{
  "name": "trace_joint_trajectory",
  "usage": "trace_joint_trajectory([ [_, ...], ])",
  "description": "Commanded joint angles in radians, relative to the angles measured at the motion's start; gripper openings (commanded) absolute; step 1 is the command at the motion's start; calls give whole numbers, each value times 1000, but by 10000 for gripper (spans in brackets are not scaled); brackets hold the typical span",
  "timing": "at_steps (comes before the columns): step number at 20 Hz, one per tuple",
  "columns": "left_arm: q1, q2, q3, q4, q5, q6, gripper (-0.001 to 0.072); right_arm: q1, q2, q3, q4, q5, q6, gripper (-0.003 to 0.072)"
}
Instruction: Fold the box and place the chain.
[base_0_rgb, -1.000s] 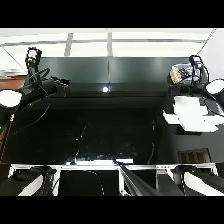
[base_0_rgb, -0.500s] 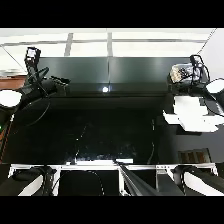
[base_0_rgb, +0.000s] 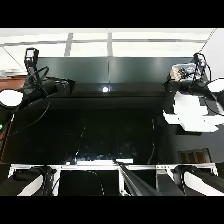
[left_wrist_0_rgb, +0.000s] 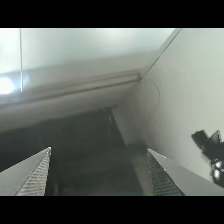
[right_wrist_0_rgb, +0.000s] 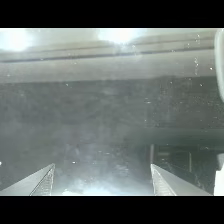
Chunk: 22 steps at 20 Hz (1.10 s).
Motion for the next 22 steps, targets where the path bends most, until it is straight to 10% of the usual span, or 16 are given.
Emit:
trace_joint_trajectory([
  [1, 1, -13, 0, 50, -30, -97, 710, -92, 0, 31, -136, 21, 124, 720],
  [10, 1, -29, 0, 78, -84, -96, 710, -803, -128, 119, -325, 204, 275, 720],
  [15, 0, -89, 0, 78, -91, -96, 710, -857, -324, 312, -291, 554, -55, 720],
  [22, 0, -98, 0, 78, -90, -96, 709, -838, -408, 352, -200, 583, -154, 631],
])
